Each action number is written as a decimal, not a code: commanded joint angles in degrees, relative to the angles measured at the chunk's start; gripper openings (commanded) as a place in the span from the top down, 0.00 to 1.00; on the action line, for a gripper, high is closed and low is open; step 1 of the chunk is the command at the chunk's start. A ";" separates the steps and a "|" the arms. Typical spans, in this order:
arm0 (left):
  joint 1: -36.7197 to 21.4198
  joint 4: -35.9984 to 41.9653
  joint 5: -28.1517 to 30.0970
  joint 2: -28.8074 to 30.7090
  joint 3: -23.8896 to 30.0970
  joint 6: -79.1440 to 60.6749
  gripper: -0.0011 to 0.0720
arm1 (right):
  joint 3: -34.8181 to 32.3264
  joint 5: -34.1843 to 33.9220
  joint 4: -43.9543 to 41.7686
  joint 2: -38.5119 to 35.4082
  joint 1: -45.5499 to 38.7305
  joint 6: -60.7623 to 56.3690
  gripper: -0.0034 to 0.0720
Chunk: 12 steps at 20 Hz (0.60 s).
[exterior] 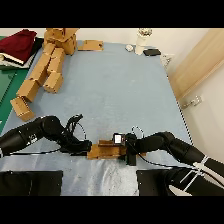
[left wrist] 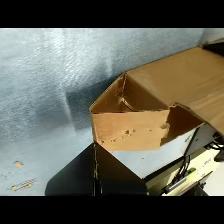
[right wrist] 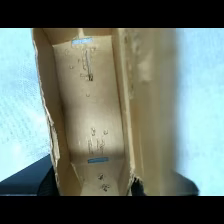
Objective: Fold the box.
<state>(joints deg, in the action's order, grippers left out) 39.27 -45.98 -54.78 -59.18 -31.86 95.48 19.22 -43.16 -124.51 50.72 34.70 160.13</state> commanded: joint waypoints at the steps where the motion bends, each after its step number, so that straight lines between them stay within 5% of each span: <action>1: 0.07 5.35 1.18 0.02 0.00 -3.32 0.97 | 0.00 0.02 -0.20 0.04 0.07 -0.04 0.28; 12: 0.07 6.05 0.79 0.52 0.02 -3.34 0.97 | 0.00 0.02 -0.20 0.04 0.07 -0.04 0.29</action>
<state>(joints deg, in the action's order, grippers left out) 39.29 -40.45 -54.63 -58.83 -31.86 92.31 19.25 -43.16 -124.64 50.74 34.72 160.13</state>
